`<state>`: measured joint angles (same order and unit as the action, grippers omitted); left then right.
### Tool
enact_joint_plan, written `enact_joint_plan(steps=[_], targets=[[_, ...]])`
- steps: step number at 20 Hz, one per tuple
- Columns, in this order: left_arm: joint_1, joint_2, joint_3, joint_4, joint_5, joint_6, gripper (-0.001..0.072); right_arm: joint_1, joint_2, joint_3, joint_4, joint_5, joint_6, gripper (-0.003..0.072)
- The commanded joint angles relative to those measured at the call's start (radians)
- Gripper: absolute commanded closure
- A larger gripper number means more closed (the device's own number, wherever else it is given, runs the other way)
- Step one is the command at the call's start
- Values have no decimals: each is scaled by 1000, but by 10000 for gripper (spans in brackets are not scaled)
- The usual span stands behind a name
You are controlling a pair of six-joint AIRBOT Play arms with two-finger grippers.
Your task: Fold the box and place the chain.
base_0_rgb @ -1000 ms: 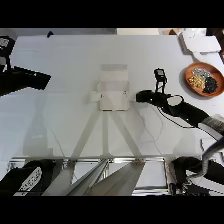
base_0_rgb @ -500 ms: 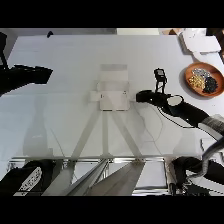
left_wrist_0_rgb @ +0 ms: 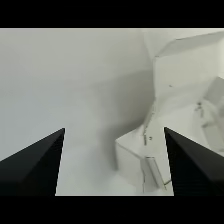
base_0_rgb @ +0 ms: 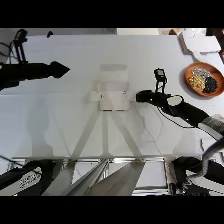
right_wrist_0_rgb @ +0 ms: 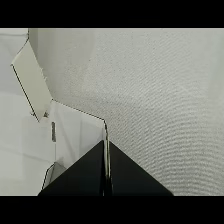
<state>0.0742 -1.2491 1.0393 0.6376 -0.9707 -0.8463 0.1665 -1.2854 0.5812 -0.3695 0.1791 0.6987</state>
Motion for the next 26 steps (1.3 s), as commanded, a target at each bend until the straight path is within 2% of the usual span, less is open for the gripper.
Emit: enact_joint_plan(steps=[1, 6, 9, 16, 21, 24, 26], targets=[[-45, -224, 196, -30, -185, 122, 16, 0, -1, -1, 0, 0, 0, 672], [-140, -503, 465, -12, -322, 182, 18, 0, -1, -1, 0, 0, 0, 672], [-195, -606, 557, 19, -325, 185, 17, 0, -1, -1, 0, 0, 0, 672], [-265, -656, 575, 37, -291, 228, 16, 0, -1, -1, 0, 0, 0, 671], [-300, -657, 575, 38, -209, 245, 16, 0, -1, -1, 0, 0, 0, 671], [-307, -657, 575, 71, -218, 245, 17, 0, -1, -1, 0, 0, 0, 671], [-316, -657, 575, 90, -262, 264, 17, 0, -1, -1, 0, 0, 0, 671]])
